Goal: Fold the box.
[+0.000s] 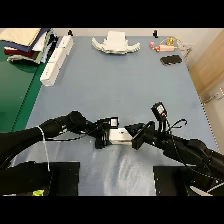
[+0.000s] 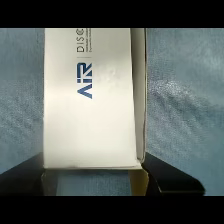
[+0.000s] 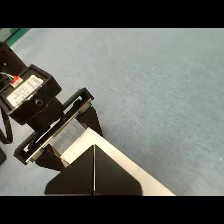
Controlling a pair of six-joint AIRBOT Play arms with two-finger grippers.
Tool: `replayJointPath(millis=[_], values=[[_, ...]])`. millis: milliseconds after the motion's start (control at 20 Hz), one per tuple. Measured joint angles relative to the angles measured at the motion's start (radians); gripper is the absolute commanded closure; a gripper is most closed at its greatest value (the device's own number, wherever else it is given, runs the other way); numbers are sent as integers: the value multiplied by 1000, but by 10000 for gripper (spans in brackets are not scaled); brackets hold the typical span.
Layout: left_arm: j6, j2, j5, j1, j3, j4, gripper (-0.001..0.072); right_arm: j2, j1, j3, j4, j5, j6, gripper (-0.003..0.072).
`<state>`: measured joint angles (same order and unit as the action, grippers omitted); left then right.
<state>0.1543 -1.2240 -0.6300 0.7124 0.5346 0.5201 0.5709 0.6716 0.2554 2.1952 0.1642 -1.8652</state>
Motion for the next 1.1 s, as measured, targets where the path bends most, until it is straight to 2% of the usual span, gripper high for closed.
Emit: replayJointPath(millis=[150, 300, 500, 700, 900, 1100], values=[[-91, 54, -10, -51, -1, 40, 296, 0, -20, 23, 0, -20, 7, 683], [-293, 142, -37, -162, 0, 163, 296, 0, -69, 50, 0, -28, 10, 683], [-563, 291, -110, -406, 0, 363, 296, 0, -137, 68, 0, -31, 10, 683], [-717, 396, -112, -739, 0, 478, 296, 3, -168, 74, 0, -31, 10, 683], [-761, 395, -66, -1033, 0, 516, 296, 3, -177, 74, 0, -30, 10, 683], [-725, 332, 8, -1156, 0, 494, 296, 7, -180, 74, 0, -31, 10, 683]])
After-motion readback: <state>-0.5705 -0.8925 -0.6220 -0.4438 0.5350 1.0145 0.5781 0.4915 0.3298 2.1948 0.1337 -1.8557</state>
